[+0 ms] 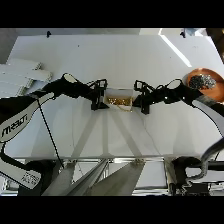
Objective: Fold the box and place the chain.
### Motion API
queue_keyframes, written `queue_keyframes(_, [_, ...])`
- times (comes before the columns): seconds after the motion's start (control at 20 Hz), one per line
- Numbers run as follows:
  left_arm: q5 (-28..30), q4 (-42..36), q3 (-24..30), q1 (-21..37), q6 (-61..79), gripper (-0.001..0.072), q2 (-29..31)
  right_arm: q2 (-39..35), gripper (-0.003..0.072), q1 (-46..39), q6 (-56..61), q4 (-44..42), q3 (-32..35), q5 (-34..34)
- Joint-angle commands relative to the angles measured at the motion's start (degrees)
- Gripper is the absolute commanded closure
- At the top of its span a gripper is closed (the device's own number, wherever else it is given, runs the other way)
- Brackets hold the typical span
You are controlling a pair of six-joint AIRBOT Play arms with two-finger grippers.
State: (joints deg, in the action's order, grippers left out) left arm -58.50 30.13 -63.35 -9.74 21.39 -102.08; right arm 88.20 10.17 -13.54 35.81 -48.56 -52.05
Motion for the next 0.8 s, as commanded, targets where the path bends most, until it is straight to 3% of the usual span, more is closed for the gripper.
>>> queue_keyframes(0.0, [0.0,0.0,0.0,0.0,0.0,0.0363,0.0,-0.2,0.0675,0.1,-0.2,-0.2,0.0,-0.3])
queue_keyframes(0.75, [0.0,0.0,0.0,0.0,0.0,0.0363,0.0,-16.0,0.0675,0.1,6.8,-0.6,0.0,-9.0])
